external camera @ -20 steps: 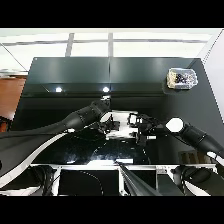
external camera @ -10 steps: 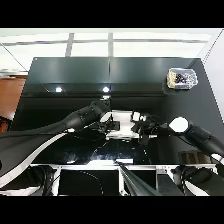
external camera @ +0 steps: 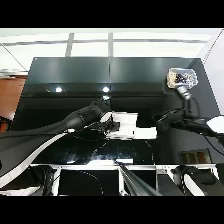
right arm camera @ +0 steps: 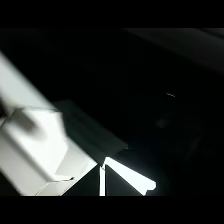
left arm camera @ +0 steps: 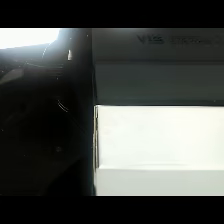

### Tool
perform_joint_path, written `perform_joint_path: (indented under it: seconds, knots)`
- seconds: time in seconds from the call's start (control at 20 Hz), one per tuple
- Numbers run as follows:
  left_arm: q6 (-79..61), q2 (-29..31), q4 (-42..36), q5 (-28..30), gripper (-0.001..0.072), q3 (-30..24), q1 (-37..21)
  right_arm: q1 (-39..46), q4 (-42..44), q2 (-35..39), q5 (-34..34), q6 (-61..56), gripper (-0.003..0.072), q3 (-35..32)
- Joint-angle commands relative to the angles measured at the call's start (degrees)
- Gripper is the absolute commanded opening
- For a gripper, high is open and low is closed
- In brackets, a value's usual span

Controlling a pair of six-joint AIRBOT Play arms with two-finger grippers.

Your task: Fold the box and place the chain.

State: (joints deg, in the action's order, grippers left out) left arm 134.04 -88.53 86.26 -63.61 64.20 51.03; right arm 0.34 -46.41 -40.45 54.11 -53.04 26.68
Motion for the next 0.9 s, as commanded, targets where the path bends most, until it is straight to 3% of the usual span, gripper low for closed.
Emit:
perform_joint_path:
  seconds: [0.0,0.15,0.35,0.55,0.75,0.8,0.85]
  knots:
    - [0.0,0.0,0.0,0.0,0.0032,0.0,0.0,11.3,-12.6,0.3,2.1,-29.7,0.0046,-0.9]
    - [0.0,0.0,0.0,0.0,0.0032,0.0,0.0,15.8,-13.5,-4.0,5.5,-31.9,0.0043,-2.6]
    - [-0.1,0.0,0.1,0.0,0.0032,0.0,0.0,13.9,-8.7,-13.6,11.4,-29.7,0.0044,-2.7]
    - [-0.1,0.0,0.1,0.0,0.0032,0.0,0.0,6.8,-4.0,-20.9,11.2,-25.5,0.0044,-2.6]
    - [-0.1,0.0,0.0,0.0,0.0032,0.0,0.0,1.1,4.8,-22.2,8.2,-20.8,0.0046,-2.6]
    - [-0.1,0.0,0.0,0.0,0.0032,0.0,0.0,0.3,5.8,-22.2,7.6,-20.8,0.0145,-2.6]
    - [-0.1,0.0,0.0,0.0,0.0032,0.0,0.0,-0.5,6.2,-22.2,7.5,-20.8,0.0323,-2.6]
